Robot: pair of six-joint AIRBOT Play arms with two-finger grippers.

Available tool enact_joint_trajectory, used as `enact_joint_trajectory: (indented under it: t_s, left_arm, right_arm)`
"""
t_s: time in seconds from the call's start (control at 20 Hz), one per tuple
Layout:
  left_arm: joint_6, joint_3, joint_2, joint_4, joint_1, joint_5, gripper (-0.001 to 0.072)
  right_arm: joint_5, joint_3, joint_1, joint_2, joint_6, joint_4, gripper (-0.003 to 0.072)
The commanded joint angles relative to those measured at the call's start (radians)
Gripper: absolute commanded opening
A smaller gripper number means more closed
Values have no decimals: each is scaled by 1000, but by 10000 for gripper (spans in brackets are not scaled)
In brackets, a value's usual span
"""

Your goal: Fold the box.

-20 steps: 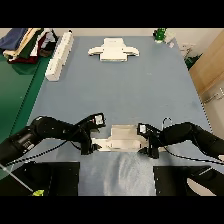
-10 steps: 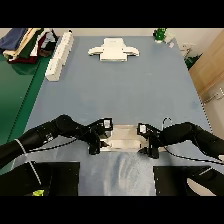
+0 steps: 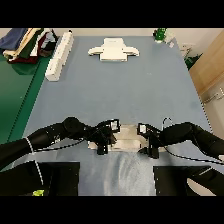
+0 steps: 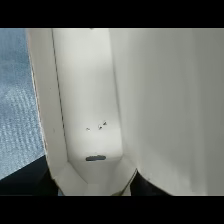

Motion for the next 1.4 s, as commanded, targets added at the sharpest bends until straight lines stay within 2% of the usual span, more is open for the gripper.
enact_joint_trajectory:
  t_s: [0.0, 0.05, 0.1, 0.3, 0.35, 0.55, 0.6, 0.65, 0.7, 0.75, 0.9, 1.05, 1.1, 1.2, 1.25, 1.35]
  left_arm:
    - [19, 5, -10, -33, -18, 14, 168]
    - [13, 5, -10, -33, -18, 12, 405]
    - [3, 5, -10, -32, -18, 5, 558]
    - [-120, 5, -10, 84, -16, -30, 567]
    - [-144, 5, -10, 110, -17, -36, 693]
    - [-151, 6, -6, 113, -16, -37, 691]
    - [-180, 7, 0, 113, -16, -37, 533]
    - [-206, 11, 12, 119, -16, -39, 277]
    - [-238, 17, 32, 148, -16, -39, 64]
    - [-312, 27, 59, 198, -16, -39, 16]
    - [-707, 61, 173, 398, -15, -76, 15]
    - [-1262, 82, 319, 704, -9, -132, 15]
    - [-1398, 82, 350, 744, 3, -128, 15]
    - [-1473, 83, 381, 745, 32, -137, 16]
    - [-1506, 83, 383, 748, 52, -169, 15]
    - [-1724, 78, 383, 819, 136, -268, 15]
  right_arm:
    - [0, 1, 0, 1, 0, 0, 490]
    - [0, 1, 0, 1, 0, 0, 490]
    - [0, 1, 0, 1, 0, 0, 490]
    - [0, 1, 0, 1, 0, 0, 490]
    - [0, 1, 0, 1, 0, 0, 490]
    - [0, 1, 0, 1, 0, 0, 490]
    - [0, 1, 0, 1, 0, 0, 490]
    - [0, 1, 0, 1, 0, 0, 490]
    - [0, 1, 0, 1, 0, 0, 490]
    - [0, 1, 0, 1, 0, 0, 490]
    - [0, 1, 0, 1, 0, 0, 490]
    - [0, 1, 0, 1, 0, 0, 490]
    - [0, 1, 0, 1, 0, 0, 490]
    - [0, 1, 0, 1, 0, 0, 490]
    - [0, 1, 0, 1, 0, 0, 490]
    - [0, 1, 0, 1, 0, 0, 490]
